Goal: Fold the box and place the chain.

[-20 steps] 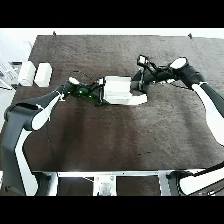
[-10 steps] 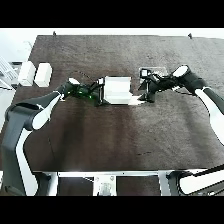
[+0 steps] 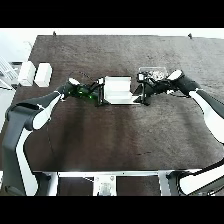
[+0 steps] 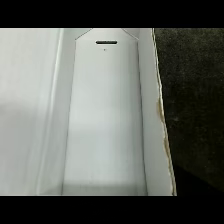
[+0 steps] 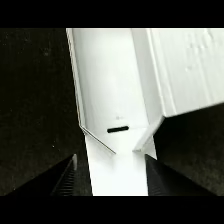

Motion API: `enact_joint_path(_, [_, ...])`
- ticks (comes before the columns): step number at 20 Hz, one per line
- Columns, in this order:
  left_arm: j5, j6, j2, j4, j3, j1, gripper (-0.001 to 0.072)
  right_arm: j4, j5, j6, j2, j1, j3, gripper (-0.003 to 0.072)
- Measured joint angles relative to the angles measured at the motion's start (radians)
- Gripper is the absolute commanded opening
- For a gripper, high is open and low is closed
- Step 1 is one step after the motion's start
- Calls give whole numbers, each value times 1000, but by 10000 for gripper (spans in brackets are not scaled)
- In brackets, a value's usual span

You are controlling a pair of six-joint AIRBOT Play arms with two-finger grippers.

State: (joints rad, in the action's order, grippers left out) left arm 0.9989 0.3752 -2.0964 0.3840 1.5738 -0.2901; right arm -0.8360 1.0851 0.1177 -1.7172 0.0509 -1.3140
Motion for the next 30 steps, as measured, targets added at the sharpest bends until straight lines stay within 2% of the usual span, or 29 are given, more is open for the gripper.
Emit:
enact_joint_path(4, [-1,-1,0,0,0,0,426,17,-27,18,-14,21,0,392])
enact_joint_path(5, [-2,-1,0,1,0,0,426,19,-39,20,-16,25,0,341])
enact_joint_path(7, [-2,-2,0,0,0,0,426,21,-54,23,-17,35,0,315])
enact_joint_path(8, [-3,-2,0,1,0,0,426,21,-61,25,-18,40,0,270])
enact_joint_path(15, [-3,-1,0,1,0,0,427,74,-106,53,-20,79,0,277])
enact_joint_path(16, [-3,-1,0,1,0,0,427,79,-106,58,-22,82,0,329])
enact_joint_path(18, [-3,0,0,1,0,0,426,87,-107,63,-27,86,0,513])
enact_joint_path(19, [-3,0,0,2,0,0,426,90,-107,66,-31,87,0,521])
enact_joint_path(20, [-3,0,0,2,0,0,426,92,-111,68,-33,88,0,578])
enact_joint_path(21, [-4,0,0,2,0,0,426,92,-114,69,-35,88,0,688])
enact_joint_path(22, [-4,1,0,2,0,-1,426,92,-117,74,-36,89,0,711])
enact_joint_path(26, [-4,0,0,2,0,-1,426,93,-122,90,-39,89,0,709])
enact_joint_path(27, [-4,0,0,1,0,-1,426,92,-123,94,-39,89,0,650])
enact_joint_path(29, [-4,-1,0,1,0,-1,426,75,-127,92,-39,89,0,301])
enact_joint_path(30, [-4,-1,0,1,0,-1,426,49,-130,74,-39,90,1,210])
